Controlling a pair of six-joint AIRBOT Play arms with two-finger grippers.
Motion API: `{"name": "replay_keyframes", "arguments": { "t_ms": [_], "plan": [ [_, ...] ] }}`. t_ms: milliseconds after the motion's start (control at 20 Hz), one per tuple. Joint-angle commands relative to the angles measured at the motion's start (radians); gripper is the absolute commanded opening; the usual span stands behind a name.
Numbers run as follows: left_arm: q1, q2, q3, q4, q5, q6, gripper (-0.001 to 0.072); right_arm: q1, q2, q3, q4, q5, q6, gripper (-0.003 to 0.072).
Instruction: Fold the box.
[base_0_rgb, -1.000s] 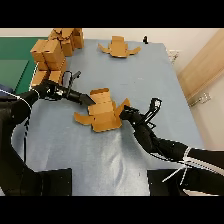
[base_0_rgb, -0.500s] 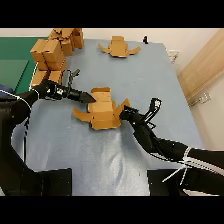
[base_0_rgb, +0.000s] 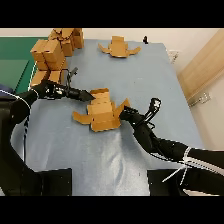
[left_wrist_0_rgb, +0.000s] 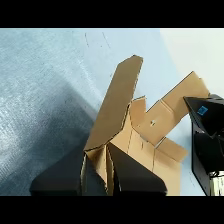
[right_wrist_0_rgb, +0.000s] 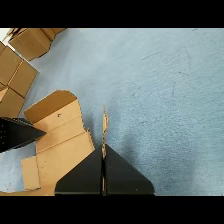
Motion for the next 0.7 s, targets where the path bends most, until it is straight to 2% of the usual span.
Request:
{"name": "replay_keyframes", "arguments": {
  "t_ms": [0,50,300,350,450,500,650],
  "plan": [
    [-0.007,0.001,0.001,0.006,0.003,0.011,0.0162,0.001,0.001,0.0,0.005,-0.001,0.001,0.0006],
    [-0.01,0.001,0.001,0.012,-0.006,0.033,0.0029,0.001,0.001,0.0,0.007,-0.001,0.001,0.0006],
    [-0.019,0.001,0.002,0.056,-0.051,0.131,0.0015,0.0,0.008,0.0,0.007,0.0,-0.001,0.0009],
    [-0.016,0.001,0.008,0.055,-0.077,0.145,0.0016,0.0,0.016,0.0,0.007,0.0,-0.015,0.0091],
    [-0.008,0.001,0.03,0.059,-0.135,0.173,0.0015,-0.002,0.036,0.0,0.012,-0.001,-0.108,0.0499],
    [-0.005,0.001,0.045,0.062,-0.157,0.195,0.0014,-0.002,0.05,0.0,0.035,-0.001,-0.197,0.0604],
    [0.001,0.002,0.111,0.117,-0.179,0.211,0.0012,-0.002,0.132,-0.002,0.151,-0.006,-0.618,0.0605]
  ]
}}
